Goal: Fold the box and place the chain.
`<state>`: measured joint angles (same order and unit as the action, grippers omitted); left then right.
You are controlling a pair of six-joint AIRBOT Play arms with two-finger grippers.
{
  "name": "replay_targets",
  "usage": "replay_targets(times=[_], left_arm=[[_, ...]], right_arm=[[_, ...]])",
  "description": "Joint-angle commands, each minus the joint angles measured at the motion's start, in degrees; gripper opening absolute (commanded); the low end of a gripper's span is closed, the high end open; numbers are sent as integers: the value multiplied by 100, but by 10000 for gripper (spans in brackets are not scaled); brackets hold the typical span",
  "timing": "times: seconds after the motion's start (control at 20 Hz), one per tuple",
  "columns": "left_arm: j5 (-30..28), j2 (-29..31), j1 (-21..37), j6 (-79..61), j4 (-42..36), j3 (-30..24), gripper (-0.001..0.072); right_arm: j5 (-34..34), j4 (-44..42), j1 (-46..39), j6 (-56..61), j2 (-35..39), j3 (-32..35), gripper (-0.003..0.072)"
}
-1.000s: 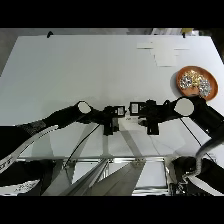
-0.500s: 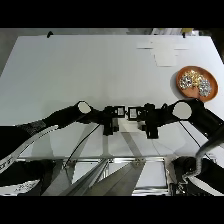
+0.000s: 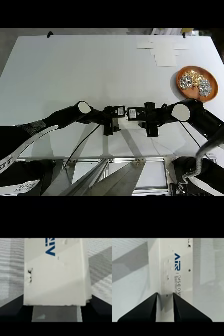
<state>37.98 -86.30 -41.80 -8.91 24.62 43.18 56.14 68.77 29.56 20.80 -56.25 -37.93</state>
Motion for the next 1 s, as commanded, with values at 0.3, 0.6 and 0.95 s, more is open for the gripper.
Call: replay_targets(times=[0.3, 0.6, 0.95], left_arm=[[-2, 2, 0, -9, 4, -2, 270], [0, 2, 0, -9, 4, -2, 270], [-2, 2, 0, -9, 4, -2, 270]], right_arm=[[-251, 44, 7, 13, 149, 2, 146], [-372, 37, 7, 17, 149, 2, 142], [-369, 20, 7, 20, 216, 2, 114]])
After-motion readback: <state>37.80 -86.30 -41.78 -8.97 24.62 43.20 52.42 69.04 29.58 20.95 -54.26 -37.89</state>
